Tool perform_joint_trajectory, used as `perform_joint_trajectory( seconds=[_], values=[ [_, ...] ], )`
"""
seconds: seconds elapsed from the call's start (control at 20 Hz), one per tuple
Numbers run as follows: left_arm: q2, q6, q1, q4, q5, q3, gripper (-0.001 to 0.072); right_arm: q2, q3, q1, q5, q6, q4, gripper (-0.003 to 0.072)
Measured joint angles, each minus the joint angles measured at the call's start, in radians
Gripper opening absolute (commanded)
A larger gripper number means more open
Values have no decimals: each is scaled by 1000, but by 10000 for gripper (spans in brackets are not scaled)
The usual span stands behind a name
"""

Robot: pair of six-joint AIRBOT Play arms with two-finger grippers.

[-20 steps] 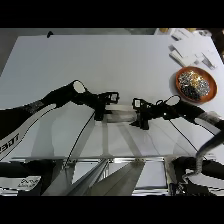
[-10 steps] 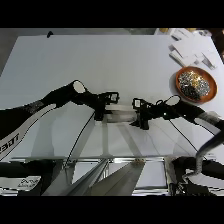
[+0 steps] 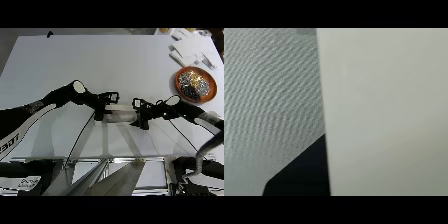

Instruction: Fold the box and place the chain.

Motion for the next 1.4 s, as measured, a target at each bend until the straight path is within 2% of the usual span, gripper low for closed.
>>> perform_joint_trajectory(
  seconds=[0.35, 0.4, 0.5, 0.55, 0.7, 0.95, 1.0, 1.15, 1.2, 1.25, 1.4],
  values=[
    [0, 0, 0, -15, 2, 0, 28, 0, 0, 0, 0, 0, 0, 398],
    [0, 0, 0, -16, 2, 0, 63, 0, 0, 0, 0, 0, 0, 398],
    [4, 0, 0, -24, 8, 1, 457, 0, 0, 0, 0, 0, 0, 398],
    [10, 0, 1, -23, -1, 1, 580, 0, 0, 0, 3, -5, -3, 398],
    [37, -18, 1, -13, -37, 1, 580, -1, 0, 2, 7, -4, -5, 398],
    [117, -173, 2, 139, -79, 1, 563, -1, -1, 2, 3, 0, -1, 398],
    [134, -217, 2, 185, -85, 1, 519, -1, -1, 2, 3, 0, 0, 398],
    [200, -357, 1, 327, -116, 0, 168, -1, -1, 2, 2, 4, 3, 398],
    [224, -392, 1, 365, -132, 0, 30, -1, -1, 2, 2, 4, 3, 398],
    [252, -419, 1, 397, -143, 0, 1, -1, -1, 2, 2, 3, 3, 398],
    [337, -467, -4, 446, -198, 0, 0, -1, -1, 2, 1, 2, 3, 398]
  ],
)
